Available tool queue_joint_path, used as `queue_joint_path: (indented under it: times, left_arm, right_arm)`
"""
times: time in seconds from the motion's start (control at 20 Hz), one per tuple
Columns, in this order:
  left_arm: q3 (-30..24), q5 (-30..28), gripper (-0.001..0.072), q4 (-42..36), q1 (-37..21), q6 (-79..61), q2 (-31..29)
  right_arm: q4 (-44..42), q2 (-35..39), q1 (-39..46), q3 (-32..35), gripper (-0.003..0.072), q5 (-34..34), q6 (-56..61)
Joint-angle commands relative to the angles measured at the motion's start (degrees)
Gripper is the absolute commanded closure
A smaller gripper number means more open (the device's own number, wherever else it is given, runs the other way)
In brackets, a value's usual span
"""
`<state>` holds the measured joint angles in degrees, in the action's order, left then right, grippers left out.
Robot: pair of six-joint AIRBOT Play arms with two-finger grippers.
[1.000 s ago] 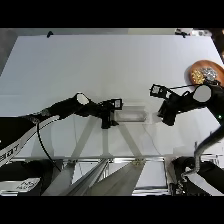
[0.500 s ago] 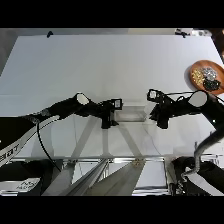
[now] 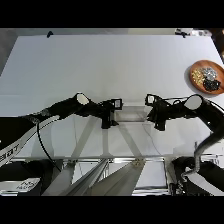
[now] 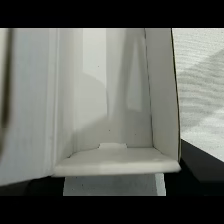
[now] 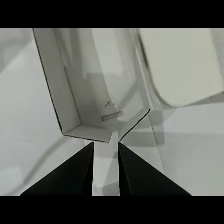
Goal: Fold the box and place the chain.
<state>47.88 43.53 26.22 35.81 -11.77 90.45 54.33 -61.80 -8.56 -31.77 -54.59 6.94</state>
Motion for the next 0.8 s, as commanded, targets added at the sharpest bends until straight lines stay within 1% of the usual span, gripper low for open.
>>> queue_joint_path:
  times: [0.0,0.15,0.2,0.25,0.35,0.45,0.55,0.6,0.65,0.75]
  left_arm:
    - [-0.02,-0.02,0.0252,0.0,0.0,-0.02,0.0]
    - [-0.02,-0.02,0.0252,0.0,0.0,-0.02,0.0]
    - [-0.02,-0.02,0.0252,0.0,0.0,-0.02,0.0]
    - [-0.02,-0.02,0.0252,0.0,0.0,-0.02,0.0]
    - [-0.02,-0.02,0.0252,0.0,0.0,-0.02,0.0]
    - [-0.02,-0.02,0.0252,0.0,0.0,-0.02,0.0]
    - [-0.02,-0.02,0.0252,0.0,0.0,-0.02,0.02]
    - [-0.02,-0.02,0.0252,0.0,0.0,-0.02,0.02]
    - [-0.02,-0.02,0.0252,-0.02,0.0,-0.02,0.02]
    - [-0.02,-0.02,0.0252,0.0,0.0,-0.02,0.02]
  right_arm:
    - [-3.74,-1.07,-0.02,0.17,0.054,1.11,-3.5]
    - [-4.98,-1.07,-0.02,0.17,0.0542,1.55,-4.04]
    - [-5.55,-1.07,-0.17,0.17,0.0607,1.11,-4.11]
    - [-5.75,-1.07,-0.81,0.17,0.0638,0.63,-4.55]
    - [-5.7,-1.2,-2.91,0.24,0.0638,0.92,-4.61]
    - [-5.53,-1.22,-4.26,0.35,0.0636,2.75,-4.46]
    - [-5.44,-1.22,-4.35,0.35,0.0628,4.26,-4.42]
    - [-5.33,-1.22,-4.35,0.35,0.0603,4.66,-4.42]
    - [-5.25,-1.25,-4.35,0.35,0.0539,4.81,-4.42]
    - [-5.22,-1.25,-4.35,0.35,0.0509,5.09,-4.42]
